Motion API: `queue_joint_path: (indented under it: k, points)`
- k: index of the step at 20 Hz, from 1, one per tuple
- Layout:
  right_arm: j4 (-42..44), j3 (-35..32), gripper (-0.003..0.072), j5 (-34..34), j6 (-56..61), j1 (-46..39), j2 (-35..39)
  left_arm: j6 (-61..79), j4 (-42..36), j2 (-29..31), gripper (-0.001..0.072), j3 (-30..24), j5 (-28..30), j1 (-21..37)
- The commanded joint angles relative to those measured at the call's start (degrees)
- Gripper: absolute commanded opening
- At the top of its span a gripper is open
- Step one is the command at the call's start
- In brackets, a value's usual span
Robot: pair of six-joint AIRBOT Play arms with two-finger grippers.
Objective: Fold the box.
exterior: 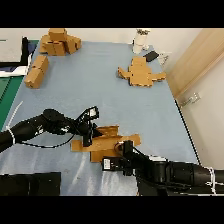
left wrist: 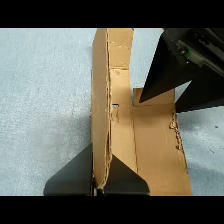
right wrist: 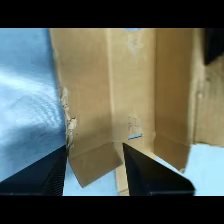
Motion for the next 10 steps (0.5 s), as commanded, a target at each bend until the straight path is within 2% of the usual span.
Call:
queue_joint_path:
  k: [1,7,8,9,10]
  points:
    - [-3.43,0.04,0.0507,0.15,4.50,0.04,-0.13,0.00,0.00,0.00,0.0012,0.02,0.00,-0.04]
    - [-3.69,0.46,0.0527,-0.24,6.56,-0.02,-0.02,0.00,0.00,-0.02,0.0012,0.00,0.00,-0.04]
    - [-3.80,0.46,0.0575,-0.20,6.47,-0.04,-0.02,0.00,0.00,-0.02,0.0012,0.00,0.00,-0.04]
    - [-4.70,0.50,0.0720,-0.24,6.47,-0.13,0.00,0.00,0.00,-0.02,0.0012,0.00,0.00,-0.04]
    - [-4.44,0.81,0.0720,-0.42,6.54,-0.50,0.31,0.00,0.00,-0.02,0.0012,0.00,0.00,-0.04]
